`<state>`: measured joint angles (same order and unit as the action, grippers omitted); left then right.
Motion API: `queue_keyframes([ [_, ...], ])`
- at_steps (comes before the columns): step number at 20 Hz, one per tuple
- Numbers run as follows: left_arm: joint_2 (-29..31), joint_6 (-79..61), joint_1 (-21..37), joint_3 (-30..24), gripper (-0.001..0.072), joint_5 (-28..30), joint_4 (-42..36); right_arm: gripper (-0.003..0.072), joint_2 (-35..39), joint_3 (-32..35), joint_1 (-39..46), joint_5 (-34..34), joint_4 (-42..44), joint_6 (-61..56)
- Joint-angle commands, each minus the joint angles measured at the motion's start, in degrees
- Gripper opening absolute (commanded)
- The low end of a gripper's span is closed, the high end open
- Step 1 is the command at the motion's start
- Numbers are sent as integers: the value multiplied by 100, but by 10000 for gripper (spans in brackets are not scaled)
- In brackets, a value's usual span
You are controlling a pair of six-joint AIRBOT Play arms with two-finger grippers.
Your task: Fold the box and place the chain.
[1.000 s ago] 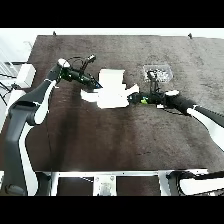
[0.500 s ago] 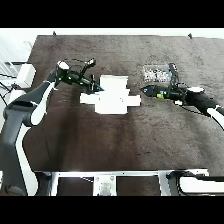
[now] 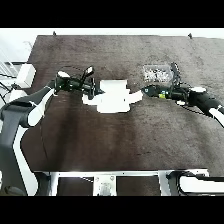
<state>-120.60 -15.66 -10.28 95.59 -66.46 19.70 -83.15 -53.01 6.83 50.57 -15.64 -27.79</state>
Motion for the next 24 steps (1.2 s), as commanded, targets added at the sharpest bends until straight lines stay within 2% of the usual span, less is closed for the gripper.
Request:
queue_keyframes([
  [1, 4, -455, 4, -120, 17, 136, -105, 323, -2, 2, 4, 11, 0, 0],
  [8, -37, -734, 2, -120, 19, 122, -101, 323, -17, 2, 7, 9, 0, 348],
  [14, -37, -732, 4, -120, 20, 90, -85, 324, -11, 2, 9, 13, 46, 1624],
  [17, -37, -728, 4, -120, 20, 90, -81, 324, 9, -9, 13, 59, 529, 2264],
  [20, -37, -728, 4, -120, 21, 90, -83, 324, 173, -94, 11, 520, 769, 2918],
  [21, -37, -730, 4, -120, 20, 92, -85, 334, 267, -92, 9, 813, 728, 3331],
  [22, -35, -728, 4, -120, 20, 105, -85, 381, 345, -92, 7, 1080, 638, 3694],
  [23, -37, -728, 4, -120, 20, 107, -85, 431, 415, -92, 7, 1189, 498, 3816],
  [24, -35, -728, 4, -120, 20, 98, -85, 436, 466, -92, 4, 1211, 339, 3816],
])
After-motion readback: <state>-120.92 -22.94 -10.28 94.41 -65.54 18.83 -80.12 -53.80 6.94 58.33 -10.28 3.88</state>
